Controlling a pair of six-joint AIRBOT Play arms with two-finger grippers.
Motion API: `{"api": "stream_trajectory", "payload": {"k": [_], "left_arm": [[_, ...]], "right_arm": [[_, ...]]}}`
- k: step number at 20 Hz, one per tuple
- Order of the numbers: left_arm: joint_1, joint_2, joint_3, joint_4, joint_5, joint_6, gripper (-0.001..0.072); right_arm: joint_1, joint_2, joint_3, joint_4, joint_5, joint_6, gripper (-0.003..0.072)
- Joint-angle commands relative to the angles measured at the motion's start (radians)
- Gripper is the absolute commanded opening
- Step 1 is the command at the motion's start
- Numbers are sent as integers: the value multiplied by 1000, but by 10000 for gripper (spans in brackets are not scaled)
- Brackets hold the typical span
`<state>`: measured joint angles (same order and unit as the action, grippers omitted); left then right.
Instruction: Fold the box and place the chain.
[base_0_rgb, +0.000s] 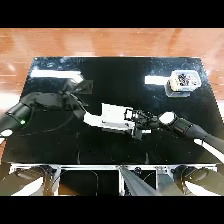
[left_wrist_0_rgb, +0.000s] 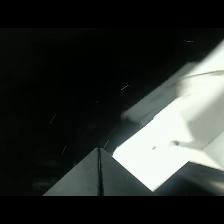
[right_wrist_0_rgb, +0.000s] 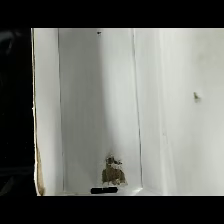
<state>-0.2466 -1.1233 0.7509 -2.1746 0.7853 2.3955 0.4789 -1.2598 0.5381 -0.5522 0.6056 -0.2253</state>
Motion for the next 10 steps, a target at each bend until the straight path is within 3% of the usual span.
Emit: {"api": "stream_trajectory", "payload": {"k": [1, 5, 10], "left_arm": [[164, -11, -1, 1, 187, -251, 22], [268, -89, -1, -2, 348, -417, 21], [230, -191, -1, -41, 342, -413, 21]], "right_arm": [[1, -1, 0, 0, 0, 0, 620], [1, -1, 0, 0, 0, 0, 620], [1, -1, 0, 0, 0, 0, 620]]}}
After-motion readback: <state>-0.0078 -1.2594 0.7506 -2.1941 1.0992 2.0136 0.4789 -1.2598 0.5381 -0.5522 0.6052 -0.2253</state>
